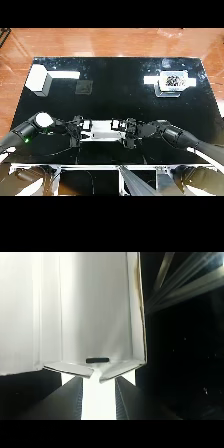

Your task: Fold the box and place the chain.

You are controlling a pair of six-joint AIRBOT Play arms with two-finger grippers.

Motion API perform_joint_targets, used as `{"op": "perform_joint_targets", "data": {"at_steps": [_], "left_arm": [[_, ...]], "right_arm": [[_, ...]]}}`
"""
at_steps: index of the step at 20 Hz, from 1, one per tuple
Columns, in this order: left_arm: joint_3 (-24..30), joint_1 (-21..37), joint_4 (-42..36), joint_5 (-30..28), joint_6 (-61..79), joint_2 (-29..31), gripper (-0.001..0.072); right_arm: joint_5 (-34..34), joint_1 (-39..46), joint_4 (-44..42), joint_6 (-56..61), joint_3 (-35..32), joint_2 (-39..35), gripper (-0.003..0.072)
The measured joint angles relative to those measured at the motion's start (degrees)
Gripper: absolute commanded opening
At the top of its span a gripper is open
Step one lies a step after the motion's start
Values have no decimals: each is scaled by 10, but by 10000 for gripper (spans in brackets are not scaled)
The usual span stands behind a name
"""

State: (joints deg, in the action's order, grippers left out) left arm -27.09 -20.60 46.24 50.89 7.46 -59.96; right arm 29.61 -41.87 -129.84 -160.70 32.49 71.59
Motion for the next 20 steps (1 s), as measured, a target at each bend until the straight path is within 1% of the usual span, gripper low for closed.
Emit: {"op": "perform_joint_targets", "data": {"at_steps": [4,5,6,10,16,20], "left_arm": [[0,0,-12,-9,-15,0,293],[0,-1,-14,-10,-17,0,229],[1,-3,-17,-11,-18,-1,196],[12,-23,-21,-15,-19,-6,192],[19,-44,-49,-68,-21,-9,196],[20,-47,-60,-77,-21,-10,197]], "right_arm": [[0,0,0,0,0,0,186],[0,0,0,0,0,0,186],[0,0,0,0,0,0,186],[-2,0,0,0,0,0,186],[-9,0,0,0,0,0,187],[-10,0,0,0,0,0,187]]}}
